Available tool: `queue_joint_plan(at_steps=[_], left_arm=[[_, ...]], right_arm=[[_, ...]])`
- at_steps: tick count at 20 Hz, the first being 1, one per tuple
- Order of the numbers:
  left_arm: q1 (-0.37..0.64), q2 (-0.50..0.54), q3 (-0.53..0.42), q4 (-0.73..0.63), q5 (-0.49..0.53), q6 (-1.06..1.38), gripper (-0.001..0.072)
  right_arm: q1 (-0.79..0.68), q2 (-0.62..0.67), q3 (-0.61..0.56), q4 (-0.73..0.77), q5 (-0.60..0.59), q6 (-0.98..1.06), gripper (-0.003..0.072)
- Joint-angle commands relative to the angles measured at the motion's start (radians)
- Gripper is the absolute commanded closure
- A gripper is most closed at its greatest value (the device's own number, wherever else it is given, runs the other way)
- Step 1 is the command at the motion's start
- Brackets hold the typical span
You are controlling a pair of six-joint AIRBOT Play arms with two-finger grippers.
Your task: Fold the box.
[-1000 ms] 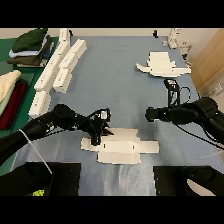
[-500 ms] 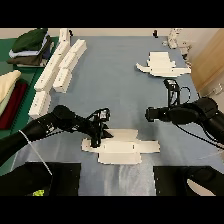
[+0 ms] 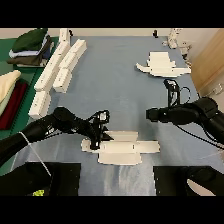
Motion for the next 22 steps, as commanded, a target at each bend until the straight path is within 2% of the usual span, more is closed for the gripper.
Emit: queue_joint_plan(at_steps=[1, 5, 8, 10, 13, 16, 17, 19, 20, 22], left_arm=[[0.000, 0.001, -0.001, 0.003, 0.007, 0.002, 0.0695], [0.000, 0.001, -0.001, 0.003, 0.007, 0.002, 0.0695], [0.000, 0.001, -0.001, 0.003, 0.007, 0.002, 0.0695], [0.000, 0.001, -0.001, 0.003, 0.006, 0.002, 0.0695], [0.000, 0.001, -0.001, 0.003, 0.006, 0.002, 0.0695], [0.000, 0.001, -0.001, 0.003, 0.007, 0.002, 0.0695], [0.000, 0.001, -0.001, 0.003, 0.006, 0.002, 0.0694], [0.000, 0.001, -0.001, 0.003, 0.007, 0.002, 0.0695], [0.000, 0.001, -0.001, 0.003, 0.007, 0.002, 0.0695], [0.000, 0.001, -0.001, 0.003, 0.006, 0.002, 0.0695]], right_arm=[[0.002, 0.002, 0.002, 0.076, -0.053, -0.002, 0.0683], [0.043, 0.036, 0.001, 0.114, -0.206, -0.021, 0.0685], [0.166, 0.093, 0.001, 0.161, -0.306, 0.000, 0.0685], [0.299, 0.119, 0.000, 0.170, -0.337, 0.054, 0.0685], [0.578, 0.121, 0.000, 0.145, -0.338, 0.104, 0.0685], [0.877, 0.117, -0.020, -0.076, -0.311, 0.092, 0.0683], [0.953, 0.117, -0.035, -0.152, -0.285, 0.074, 0.0649], [1.043, 0.108, -0.077, -0.284, -0.204, 0.074, 0.0138], [1.057, 0.096, -0.098, -0.313, -0.172, 0.073, 0.0091], [1.055, 0.060, -0.131, -0.316, -0.137, 0.045, 0.0091]])
